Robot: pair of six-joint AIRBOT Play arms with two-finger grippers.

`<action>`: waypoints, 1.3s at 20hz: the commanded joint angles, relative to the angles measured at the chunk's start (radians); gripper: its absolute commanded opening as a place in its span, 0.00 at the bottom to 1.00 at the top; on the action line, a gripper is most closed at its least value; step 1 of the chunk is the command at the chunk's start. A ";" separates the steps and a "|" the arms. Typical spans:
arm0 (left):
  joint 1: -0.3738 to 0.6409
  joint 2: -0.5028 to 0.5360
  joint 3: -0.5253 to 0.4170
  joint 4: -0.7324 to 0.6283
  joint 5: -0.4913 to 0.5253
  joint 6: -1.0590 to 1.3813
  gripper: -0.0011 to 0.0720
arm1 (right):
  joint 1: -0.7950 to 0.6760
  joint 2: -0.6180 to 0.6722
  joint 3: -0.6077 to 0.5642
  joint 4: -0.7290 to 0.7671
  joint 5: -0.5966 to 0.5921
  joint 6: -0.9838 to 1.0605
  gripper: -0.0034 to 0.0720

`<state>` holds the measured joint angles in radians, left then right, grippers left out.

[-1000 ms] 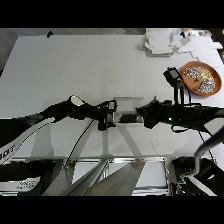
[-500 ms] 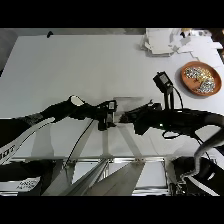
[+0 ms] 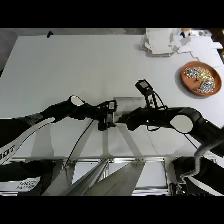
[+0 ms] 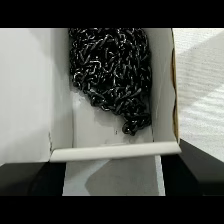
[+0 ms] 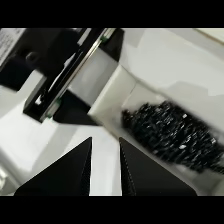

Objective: Fold the box and place the chain.

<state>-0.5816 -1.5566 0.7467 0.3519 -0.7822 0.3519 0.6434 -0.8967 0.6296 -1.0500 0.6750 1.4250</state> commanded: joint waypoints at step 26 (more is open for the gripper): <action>0.000 0.001 0.000 0.000 0.000 0.000 0.22 | -0.453 -0.421 0.149 -0.334 0.078 -0.040 0.49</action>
<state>-0.5816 -1.5566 0.7471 0.3523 -0.7822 0.3515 0.1768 -1.2877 0.7780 -1.3846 0.7860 1.3991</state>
